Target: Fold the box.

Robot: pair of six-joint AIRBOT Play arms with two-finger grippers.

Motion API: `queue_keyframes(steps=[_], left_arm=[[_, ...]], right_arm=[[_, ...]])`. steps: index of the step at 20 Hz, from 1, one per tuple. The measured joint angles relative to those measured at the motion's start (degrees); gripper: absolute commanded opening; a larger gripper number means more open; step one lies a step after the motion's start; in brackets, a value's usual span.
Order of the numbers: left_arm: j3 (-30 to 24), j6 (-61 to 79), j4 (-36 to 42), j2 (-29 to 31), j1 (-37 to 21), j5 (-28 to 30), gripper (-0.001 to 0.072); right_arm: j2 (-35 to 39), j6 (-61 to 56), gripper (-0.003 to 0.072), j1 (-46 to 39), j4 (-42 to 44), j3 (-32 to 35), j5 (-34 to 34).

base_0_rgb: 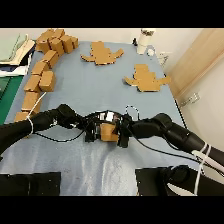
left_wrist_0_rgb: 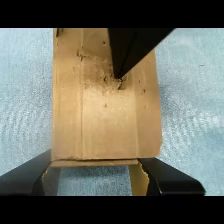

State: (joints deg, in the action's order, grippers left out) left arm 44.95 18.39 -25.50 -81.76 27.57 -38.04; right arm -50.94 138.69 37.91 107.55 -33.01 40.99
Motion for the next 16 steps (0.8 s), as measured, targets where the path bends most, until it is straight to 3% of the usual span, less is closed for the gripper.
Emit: queue_keyframes(steps=[1,3,5,6,9,10,16], left_arm=[[0.0,0.0,0.0,0.0,0.0,0.0,0.0421],[0.0,0.0,0.0,0.0,0.0,0.0,0.0422],[0.0,0.0,0.0,0.0,0.0,0.0,0.0421],[0.0,0.0,0.0,0.0,0.0,0.0,0.0421],[0.0,0.0,0.0,0.0,0.0,0.0,0.0422],[0.0,0.0,0.0,0.0,0.0,0.0,0.0421],[0.0,0.0,0.0,0.0,0.0,0.0,0.0421]], right_arm=[[1.1,0.3,0.0064,1.2,-1.9,0.7,-0.7],[3.3,0.9,0.0284,3.3,-5.6,2.1,-1.6],[4.5,1.7,0.0328,4.5,-8.0,3.1,-2.3],[4.8,1.9,0.0411,4.8,-8.9,3.4,-2.6],[4.2,2.6,0.0444,5.3,-11.0,3.9,-4.6],[3.7,2.7,0.0503,5.4,-11.7,4.0,-5.4],[1.0,3.0,0.0505,5.9,-13.4,4.1,-8.7]])
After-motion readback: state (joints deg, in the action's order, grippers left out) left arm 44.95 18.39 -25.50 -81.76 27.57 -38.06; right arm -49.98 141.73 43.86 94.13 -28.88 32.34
